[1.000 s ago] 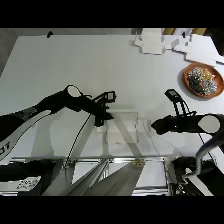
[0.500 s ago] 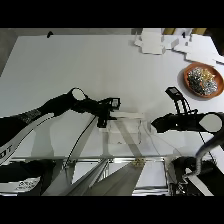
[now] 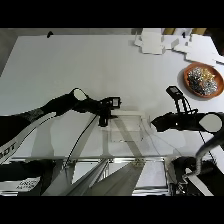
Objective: Fold the box and place the chain.
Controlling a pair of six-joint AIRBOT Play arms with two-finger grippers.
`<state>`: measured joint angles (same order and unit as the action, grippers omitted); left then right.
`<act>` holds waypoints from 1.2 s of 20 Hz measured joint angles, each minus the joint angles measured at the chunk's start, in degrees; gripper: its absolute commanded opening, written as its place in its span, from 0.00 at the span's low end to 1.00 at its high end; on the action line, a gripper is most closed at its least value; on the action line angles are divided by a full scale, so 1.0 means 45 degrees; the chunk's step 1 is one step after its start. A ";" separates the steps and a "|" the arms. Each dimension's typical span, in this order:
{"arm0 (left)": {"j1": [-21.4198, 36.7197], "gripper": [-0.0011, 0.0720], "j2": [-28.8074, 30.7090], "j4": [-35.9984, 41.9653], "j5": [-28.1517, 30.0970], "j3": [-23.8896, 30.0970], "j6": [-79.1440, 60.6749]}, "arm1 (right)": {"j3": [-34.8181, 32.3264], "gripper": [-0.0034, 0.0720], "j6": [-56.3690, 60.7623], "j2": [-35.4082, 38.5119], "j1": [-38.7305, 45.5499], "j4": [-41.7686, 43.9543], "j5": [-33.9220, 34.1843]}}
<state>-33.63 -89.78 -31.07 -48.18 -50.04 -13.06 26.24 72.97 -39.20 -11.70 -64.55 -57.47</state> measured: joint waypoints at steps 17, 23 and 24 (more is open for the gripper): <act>0.0000 0.03 -0.0078 -0.0151 0.0000 0.0000 -0.0180 | 0.0000 0.49 -0.0199 0.0000 0.0000 -0.0029 0.0194; 0.0000 0.03 -0.0083 -0.0151 -0.0005 0.0000 -0.0180 | 0.0005 0.49 -0.0282 0.0000 0.0000 -0.0029 0.0194; 0.0000 0.03 -0.0083 -0.0155 -0.0005 0.0000 -0.0180 | 0.0019 0.49 -0.0296 0.0000 0.0000 -0.0029 0.0189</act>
